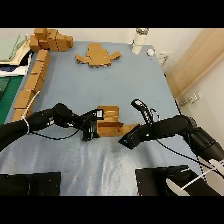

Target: Fold the box.

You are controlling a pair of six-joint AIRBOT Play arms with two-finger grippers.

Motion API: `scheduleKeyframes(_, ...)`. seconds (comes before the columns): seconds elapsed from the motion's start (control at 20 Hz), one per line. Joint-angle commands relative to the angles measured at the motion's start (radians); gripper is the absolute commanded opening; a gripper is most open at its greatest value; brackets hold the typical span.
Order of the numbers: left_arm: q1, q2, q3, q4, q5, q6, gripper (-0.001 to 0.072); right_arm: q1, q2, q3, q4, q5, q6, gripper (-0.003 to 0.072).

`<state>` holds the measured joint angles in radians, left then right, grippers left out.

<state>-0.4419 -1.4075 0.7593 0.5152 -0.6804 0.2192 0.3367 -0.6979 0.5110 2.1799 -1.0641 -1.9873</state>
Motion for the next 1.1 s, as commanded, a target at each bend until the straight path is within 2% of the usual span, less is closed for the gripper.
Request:
scheduleKeyframes(0.0,-0.001,0.000,-0.001,0.002,0.000,0.000,0.0460,0.000,-0.001,0.001,0.002,0.002,0.091,0.0703)
scheduleKeyframes(0.05,0.000,0.000,-0.001,0.002,0.000,0.000,0.0460,0.000,-0.004,0.001,0.001,0.011,0.114,0.0691)
scheduleKeyframes(0.1,0.000,0.000,-0.001,0.002,0.000,0.000,0.0460,0.000,-0.015,0.001,0.002,0.026,0.164,0.0648)
scheduleKeyframes(0.15,0.000,0.000,-0.001,0.002,-0.001,0.000,0.0460,0.000,-0.030,0.001,0.010,0.048,0.234,0.0473)
scheduleKeyframes(0.2,-0.001,0.000,-0.001,0.002,-0.002,0.000,0.0460,0.000,-0.050,0.001,0.024,0.078,0.291,0.0186)
scheduleKeyframes(0.25,0.000,0.000,-0.001,0.002,-0.001,0.000,0.0460,0.001,-0.071,0.001,0.042,0.116,0.280,0.0003)
scheduleKeyframes(0.4,0.000,0.000,-0.001,0.002,-0.001,0.000,0.0460,0.001,-0.177,0.058,0.069,0.187,0.188,0.0002)
scheduleKeyframes(0.75,0.000,0.000,-0.001,0.002,-0.001,0.000,0.0460,0.001,-0.537,0.425,0.068,0.183,0.045,0.0003)
scheduleKeyframes(0.9,0.000,0.000,-0.001,0.002,-0.001,0.000,0.0460,0.001,-0.644,0.454,0.061,0.127,0.022,0.0003)
scheduleKeyframes(1.05,0.000,0.000,-0.001,0.002,-0.002,0.000,0.0460,0.002,-0.695,0.444,0.061,0.080,-0.011,0.0003)
